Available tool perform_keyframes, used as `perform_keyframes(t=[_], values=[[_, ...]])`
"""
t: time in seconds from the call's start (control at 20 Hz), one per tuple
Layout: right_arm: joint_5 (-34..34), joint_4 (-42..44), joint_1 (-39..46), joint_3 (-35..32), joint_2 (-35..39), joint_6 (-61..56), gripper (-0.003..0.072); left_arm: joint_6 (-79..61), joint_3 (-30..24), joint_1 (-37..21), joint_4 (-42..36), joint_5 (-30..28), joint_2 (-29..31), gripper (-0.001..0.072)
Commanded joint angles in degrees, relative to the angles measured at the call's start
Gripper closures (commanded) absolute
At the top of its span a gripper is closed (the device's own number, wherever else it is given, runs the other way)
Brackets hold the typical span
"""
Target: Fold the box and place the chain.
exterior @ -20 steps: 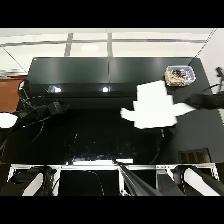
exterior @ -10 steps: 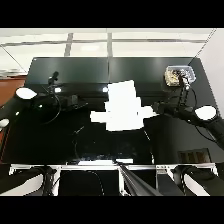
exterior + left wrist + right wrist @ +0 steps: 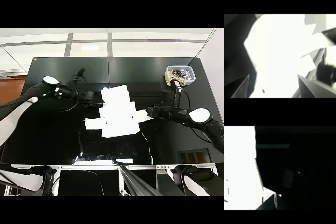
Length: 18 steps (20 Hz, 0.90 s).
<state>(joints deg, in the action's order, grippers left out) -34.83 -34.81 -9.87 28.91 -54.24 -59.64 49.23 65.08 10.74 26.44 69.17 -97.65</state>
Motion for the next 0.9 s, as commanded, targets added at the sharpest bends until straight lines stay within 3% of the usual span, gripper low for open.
perform_keyframes(t=[0.0,0.2,0.35,0.55,0.7,0.75,0.85], values=[[0.0,0.1,-2.0,0.0,0.0,0.0,0.0673,2.6,7.2,3.1,7.3,4.6,-6.0,0.0006],[0.0,0.2,-2.2,0.0,0.0,0.0,0.0672,-2.1,11.0,3.4,5.8,16.9,-9.9,0.0007],[0.2,0.2,-2.2,0.0,0.0,0.0,0.0673,-6.6,11.3,3.6,6.0,22.1,-10.1,0.0046],[0.7,0.2,-2.2,0.0,0.0,0.1,0.0673,-13.3,11.3,6.2,6.4,21.9,-10.4,0.0324],[0.8,0.1,-2.2,0.0,0.0,0.1,0.0673,-13.9,11.4,7.7,6.4,20.5,-11.6,0.0427],[0.8,0.1,-2.2,0.0,0.0,0.1,0.0672,-13.9,11.4,7.8,6.3,19.6,-11.8,0.054],[0.8,-0.7,-2.2,0.0,0.0,0.1,0.0671,-13.9,11.4,7.6,6.4,18.4,-12.0,0.0569]])
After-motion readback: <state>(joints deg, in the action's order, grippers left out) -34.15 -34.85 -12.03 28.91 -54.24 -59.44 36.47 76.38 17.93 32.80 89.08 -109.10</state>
